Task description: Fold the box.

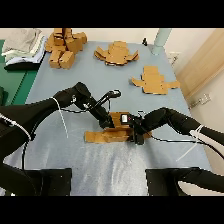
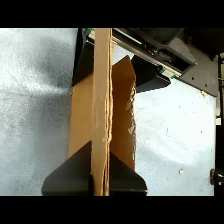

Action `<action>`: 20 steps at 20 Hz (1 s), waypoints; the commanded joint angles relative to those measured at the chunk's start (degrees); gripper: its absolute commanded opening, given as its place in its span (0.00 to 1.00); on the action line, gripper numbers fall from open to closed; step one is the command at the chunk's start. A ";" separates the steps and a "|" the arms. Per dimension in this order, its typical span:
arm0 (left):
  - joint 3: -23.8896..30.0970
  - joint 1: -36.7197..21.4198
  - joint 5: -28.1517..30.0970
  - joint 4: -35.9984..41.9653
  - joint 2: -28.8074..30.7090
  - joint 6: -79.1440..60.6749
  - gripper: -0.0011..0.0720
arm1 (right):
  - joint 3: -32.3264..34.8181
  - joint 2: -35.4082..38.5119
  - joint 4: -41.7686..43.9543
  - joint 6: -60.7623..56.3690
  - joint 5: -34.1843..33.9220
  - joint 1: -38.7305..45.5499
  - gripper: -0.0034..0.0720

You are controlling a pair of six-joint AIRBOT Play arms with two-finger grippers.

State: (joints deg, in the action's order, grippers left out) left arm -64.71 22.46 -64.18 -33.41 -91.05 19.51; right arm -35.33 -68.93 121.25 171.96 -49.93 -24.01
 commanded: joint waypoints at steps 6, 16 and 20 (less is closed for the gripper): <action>-2.84 -2.32 -0.83 -3.06 0.37 3.93 0.95 | 0.04 -0.04 0.00 -0.02 -0.07 -0.04 0.71; -4.90 -13.44 -24.48 -7.69 3.30 33.97 0.03 | 0.04 -0.04 -0.02 -0.02 -0.07 -0.04 0.71; 1.11 -9.18 -15.87 12.76 3.28 33.70 0.03 | 0.04 -0.04 -0.02 -0.02 -0.07 -0.04 0.71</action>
State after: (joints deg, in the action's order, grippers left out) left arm -66.52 11.55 -84.16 -33.06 -87.88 50.46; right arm -35.31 -68.93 121.23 171.96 -50.00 -24.01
